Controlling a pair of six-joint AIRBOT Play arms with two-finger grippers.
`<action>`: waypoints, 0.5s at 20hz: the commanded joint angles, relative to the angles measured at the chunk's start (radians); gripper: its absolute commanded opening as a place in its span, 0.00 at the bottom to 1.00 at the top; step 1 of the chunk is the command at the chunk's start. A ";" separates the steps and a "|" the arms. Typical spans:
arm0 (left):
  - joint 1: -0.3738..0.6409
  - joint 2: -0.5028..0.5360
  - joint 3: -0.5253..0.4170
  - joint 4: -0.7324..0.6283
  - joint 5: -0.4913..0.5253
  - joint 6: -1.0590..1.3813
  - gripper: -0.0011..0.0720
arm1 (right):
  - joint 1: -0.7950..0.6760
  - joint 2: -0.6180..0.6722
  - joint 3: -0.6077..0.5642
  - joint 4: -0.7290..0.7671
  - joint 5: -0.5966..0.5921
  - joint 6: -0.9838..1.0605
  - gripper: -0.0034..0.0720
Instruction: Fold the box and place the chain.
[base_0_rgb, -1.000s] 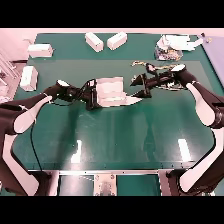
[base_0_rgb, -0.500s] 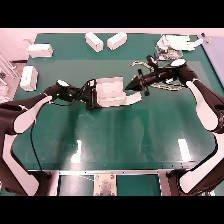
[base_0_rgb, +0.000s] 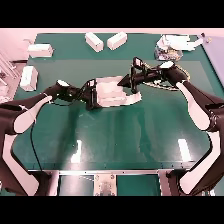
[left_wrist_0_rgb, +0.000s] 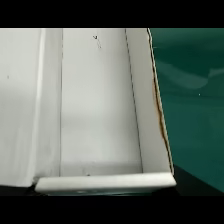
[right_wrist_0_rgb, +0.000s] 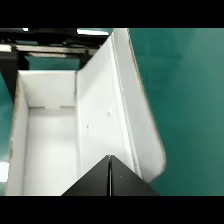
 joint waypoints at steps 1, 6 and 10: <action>0.000 0.000 0.000 0.000 0.000 0.000 0.53 | 0.004 -0.035 0.040 -0.037 -0.061 0.011 0.05; 0.000 0.000 0.000 0.000 0.000 0.000 0.53 | 0.005 -0.074 0.074 -0.140 -0.049 0.108 0.05; 0.000 0.000 0.000 0.000 -0.001 0.000 0.53 | 0.007 -0.084 0.074 -0.158 0.061 0.142 0.05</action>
